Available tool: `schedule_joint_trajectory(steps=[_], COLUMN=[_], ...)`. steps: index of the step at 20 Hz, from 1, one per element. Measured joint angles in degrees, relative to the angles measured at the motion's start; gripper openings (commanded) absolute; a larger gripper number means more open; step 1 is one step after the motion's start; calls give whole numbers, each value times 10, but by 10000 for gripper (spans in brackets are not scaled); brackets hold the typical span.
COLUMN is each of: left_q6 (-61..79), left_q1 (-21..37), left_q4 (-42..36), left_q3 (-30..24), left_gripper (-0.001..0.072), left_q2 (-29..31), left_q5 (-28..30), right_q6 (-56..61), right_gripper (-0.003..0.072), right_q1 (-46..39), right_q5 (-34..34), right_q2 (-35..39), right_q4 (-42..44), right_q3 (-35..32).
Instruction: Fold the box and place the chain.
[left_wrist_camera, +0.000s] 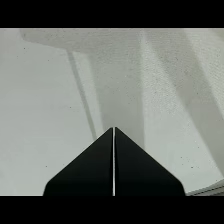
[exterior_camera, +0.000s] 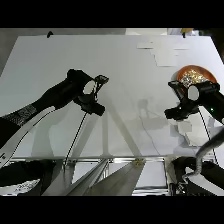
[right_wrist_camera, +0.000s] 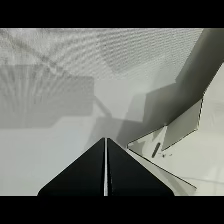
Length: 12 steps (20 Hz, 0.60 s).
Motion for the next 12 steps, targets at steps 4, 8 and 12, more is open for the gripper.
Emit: schedule_joint_trajectory(steps=[4, 8, 12], left_q6=[0, 0, 0], left_q1=[0, 0, 0], left_q4=[0, 0, 0], left_q3=[0, 0, 0], left_gripper=[9, 9, 9], left_q2=[0, 0, 0], left_q5=[0, 0, 0], right_q6=[2, 26, 67], right_gripper=[17, 17, 478], right_q1=[0, 0, -22], right_q5=[-52, -86, -46], right_q2=[0, 0, 0], right_q4=[3, -54, -233], right_q3=[0, 0, 0])
